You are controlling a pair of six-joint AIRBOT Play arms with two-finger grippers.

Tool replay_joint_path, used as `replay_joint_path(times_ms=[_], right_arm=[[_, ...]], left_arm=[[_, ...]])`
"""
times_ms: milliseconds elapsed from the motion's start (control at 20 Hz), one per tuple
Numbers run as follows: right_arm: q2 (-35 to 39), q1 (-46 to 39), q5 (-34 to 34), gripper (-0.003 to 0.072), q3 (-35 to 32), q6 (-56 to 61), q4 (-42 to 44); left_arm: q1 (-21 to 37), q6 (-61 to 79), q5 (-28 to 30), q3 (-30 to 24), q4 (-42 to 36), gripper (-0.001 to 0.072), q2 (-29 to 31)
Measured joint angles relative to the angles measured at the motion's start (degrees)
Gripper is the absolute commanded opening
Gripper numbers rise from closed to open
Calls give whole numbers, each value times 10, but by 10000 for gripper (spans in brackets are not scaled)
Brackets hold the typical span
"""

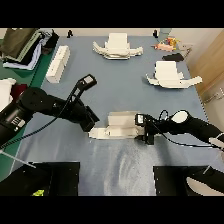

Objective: Fold the box.

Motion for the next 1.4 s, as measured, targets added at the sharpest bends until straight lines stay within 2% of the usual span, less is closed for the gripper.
replay_joint_path(times_ms=[50,200,400,500,700,750,800,900,950,1000,1400], right_arm=[[0,0,0,459,0,0,0],[0,0,0,459,0,0,0],[0,0,0,459,0,0,0],[0,0,0,459,0,0,0],[0,0,0,459,0,0,0],[0,0,0,459,0,0,0],[0,0,0,459,0,0,0],[0,0,0,459,0,0,0],[0,0,0,459,0,0,0],[0,0,0,459,0,0,0],[0,0,0,459,0,0,0]], left_arm=[[4,37,-2,-14,1,699,6],[16,139,17,-62,-6,699,6],[20,291,55,-104,-43,696,-33],[19,361,72,-111,-71,511,-66],[13,464,104,-118,-130,511,-134],[9,485,112,-118,-147,433,-149],[5,502,118,-118,-161,306,-161],[-5,534,133,-117,-186,284,-181],[-9,546,141,-116,-194,179,-189],[-12,554,150,-116,-201,107,-195],[-31,600,178,-114,-268,108,-212]])
